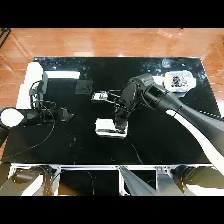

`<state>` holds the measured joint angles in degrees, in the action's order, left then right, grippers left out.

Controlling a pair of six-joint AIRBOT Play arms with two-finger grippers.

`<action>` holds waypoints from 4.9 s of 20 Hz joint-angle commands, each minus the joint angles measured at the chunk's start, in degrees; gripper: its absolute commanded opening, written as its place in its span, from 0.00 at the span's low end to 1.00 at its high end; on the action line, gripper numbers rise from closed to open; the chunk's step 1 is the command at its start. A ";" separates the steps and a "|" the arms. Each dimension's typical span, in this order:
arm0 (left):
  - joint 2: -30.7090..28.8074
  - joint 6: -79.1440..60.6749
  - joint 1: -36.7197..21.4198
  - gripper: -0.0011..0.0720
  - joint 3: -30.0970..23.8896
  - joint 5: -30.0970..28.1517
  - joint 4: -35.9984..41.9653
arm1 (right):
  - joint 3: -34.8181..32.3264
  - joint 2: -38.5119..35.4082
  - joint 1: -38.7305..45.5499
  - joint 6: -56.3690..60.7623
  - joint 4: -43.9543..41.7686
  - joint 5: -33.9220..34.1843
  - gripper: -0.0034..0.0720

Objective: Fold the box and place the chain.

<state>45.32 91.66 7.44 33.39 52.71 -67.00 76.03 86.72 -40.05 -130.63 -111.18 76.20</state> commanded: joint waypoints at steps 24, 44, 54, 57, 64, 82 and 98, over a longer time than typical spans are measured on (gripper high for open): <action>0.02 -0.02 -0.02 0.87 -0.02 -0.04 0.00 | -0.04 -0.07 -4.79 3.39 4.72 1.03 0.40; 0.02 -0.02 0.00 0.87 -0.02 0.00 0.20 | -1.99 -3.15 -4.02 9.86 -0.52 -0.07 0.40; 0.15 -7.67 0.00 0.87 0.02 0.28 0.46 | -32.85 -28.94 8.55 54.14 -16.65 -18.62 0.08; 1.05 -9.11 0.00 0.87 0.02 -0.24 0.46 | -44.02 -31.34 3.02 58.12 -31.56 -42.82 0.08; 3.10 -10.75 0.00 0.87 0.02 -0.74 2.73 | -44.04 -26.62 1.62 60.17 -31.58 -44.76 0.08; 4.70 -12.85 0.02 0.87 0.02 -1.73 6.45 | -44.06 -24.61 1.60 59.65 -26.60 -41.22 0.08; 4.87 -20.96 0.17 0.87 2.95 0.90 10.01 | -40.22 -34.93 5.03 54.97 -26.88 -33.24 0.08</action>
<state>50.04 75.81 7.51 34.89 52.01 -59.68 35.29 55.42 -36.80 -75.20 -139.90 40.12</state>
